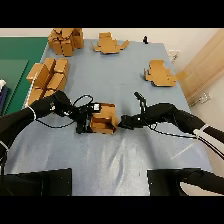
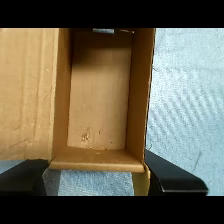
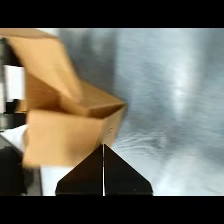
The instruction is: Fold the box.
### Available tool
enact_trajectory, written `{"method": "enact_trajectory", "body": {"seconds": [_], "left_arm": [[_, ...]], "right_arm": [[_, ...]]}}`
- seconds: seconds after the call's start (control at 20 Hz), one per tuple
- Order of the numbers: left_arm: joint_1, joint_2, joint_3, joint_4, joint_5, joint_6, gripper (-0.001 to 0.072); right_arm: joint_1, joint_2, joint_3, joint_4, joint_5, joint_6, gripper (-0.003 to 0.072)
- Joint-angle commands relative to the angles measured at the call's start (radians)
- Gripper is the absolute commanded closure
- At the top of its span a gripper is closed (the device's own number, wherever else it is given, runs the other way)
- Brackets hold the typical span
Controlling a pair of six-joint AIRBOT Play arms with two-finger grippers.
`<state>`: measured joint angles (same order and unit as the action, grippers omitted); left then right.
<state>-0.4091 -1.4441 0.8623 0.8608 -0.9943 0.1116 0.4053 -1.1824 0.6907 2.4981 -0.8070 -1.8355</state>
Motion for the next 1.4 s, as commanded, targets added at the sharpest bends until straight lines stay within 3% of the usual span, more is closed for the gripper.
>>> {"method": "enact_trajectory", "body": {"seconds": [0.0,0.1,0.2,0.35,0.4,0.6,0.65,0.8,1.05,1.35], "left_arm": [[-0.001,-0.001,0.000,0.000,-0.003,0.000,0.0689],[-0.001,-0.001,0.000,0.000,-0.003,0.000,0.0689],[-0.001,-0.001,0.000,0.000,-0.003,0.000,0.0689],[-0.001,0.000,0.000,0.000,-0.010,0.000,0.0689],[-0.001,-0.001,0.000,0.000,-0.010,0.000,0.0689],[-0.001,-0.001,0.000,0.000,-0.008,0.000,0.0689],[-0.001,-0.001,0.000,0.000,-0.008,0.000,0.0689],[-0.001,-0.001,0.000,0.000,-0.007,0.000,0.0689],[0.000,-0.001,0.000,0.000,-0.007,0.000,0.0689],[-0.001,-0.001,0.000,0.000,-0.007,0.000,0.0689]], "right_arm": [[0.007,0.042,0.008,0.028,-0.026,0.003,0.0678],[0.008,0.039,0.008,0.039,-0.036,0.003,0.0675],[0.008,0.023,0.008,0.050,-0.042,0.003,0.0534],[0.008,-0.018,0.008,0.050,-0.050,0.005,0.0494],[0.008,-0.023,0.008,0.048,-0.056,0.005,0.0430],[0.008,-0.011,0.008,0.026,-0.031,0.040,0.0429],[0.008,-0.014,0.008,0.027,-0.014,0.040,0.0371],[0.008,-0.035,0.020,0.028,0.013,0.040,0.0313],[0.064,-0.098,0.105,-0.045,-0.002,0.182,0.0307],[0.147,-0.134,0.230,-0.400,-0.099,0.650,0.0302]]}}
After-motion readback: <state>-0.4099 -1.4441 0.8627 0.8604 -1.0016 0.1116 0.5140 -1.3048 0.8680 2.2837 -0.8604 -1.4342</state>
